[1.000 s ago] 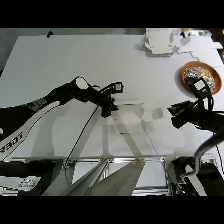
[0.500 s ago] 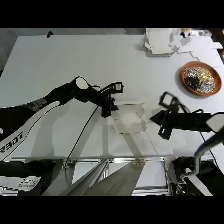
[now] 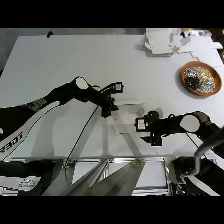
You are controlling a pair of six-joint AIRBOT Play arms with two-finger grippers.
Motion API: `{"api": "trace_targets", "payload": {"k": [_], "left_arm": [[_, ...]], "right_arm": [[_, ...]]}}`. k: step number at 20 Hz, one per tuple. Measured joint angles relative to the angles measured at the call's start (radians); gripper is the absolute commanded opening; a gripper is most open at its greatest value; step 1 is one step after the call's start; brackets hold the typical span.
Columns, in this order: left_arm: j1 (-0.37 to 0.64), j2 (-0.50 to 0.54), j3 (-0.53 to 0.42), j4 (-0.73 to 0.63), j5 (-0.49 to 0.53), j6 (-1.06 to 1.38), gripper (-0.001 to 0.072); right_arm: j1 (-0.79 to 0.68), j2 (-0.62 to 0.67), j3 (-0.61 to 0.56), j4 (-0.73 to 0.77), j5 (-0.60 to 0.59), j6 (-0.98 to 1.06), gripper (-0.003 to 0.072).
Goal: Fold the box and place the chain.
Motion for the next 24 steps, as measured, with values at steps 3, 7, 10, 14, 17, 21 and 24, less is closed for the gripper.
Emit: {"api": "trace_targets", "payload": {"k": [3,7,10,14,17,21,24], "left_arm": [[0.000,0.000,0.000,0.000,0.000,0.000,0.0010],[0.000,0.000,0.000,0.000,0.000,0.000,0.0010],[0.000,0.000,0.000,0.000,0.000,0.000,0.0010],[0.000,0.000,0.000,-0.001,0.004,0.000,0.0010],[0.000,0.000,0.000,-0.001,0.003,0.000,0.0010],[0.000,0.000,0.000,-0.001,0.000,0.000,0.0010],[0.000,0.000,0.000,0.000,0.001,0.000,0.0010]], "right_arm": [[0.007,-0.004,-0.053,-0.005,-0.072,-0.079,0.0597],[0.010,-0.010,-0.117,-0.010,-0.211,-0.121,0.0597],[0.010,-0.016,-0.135,-0.021,-0.302,-0.130,0.0597],[0.007,-0.019,-0.136,-0.049,-0.370,-0.138,0.0597],[0.006,-0.020,-0.115,-0.061,-0.390,-0.142,0.0596],[-0.002,-0.020,-0.079,-0.052,-0.394,-0.142,0.0596],[-0.047,-0.021,-0.064,-0.005,-0.381,-0.156,0.0596]]}}
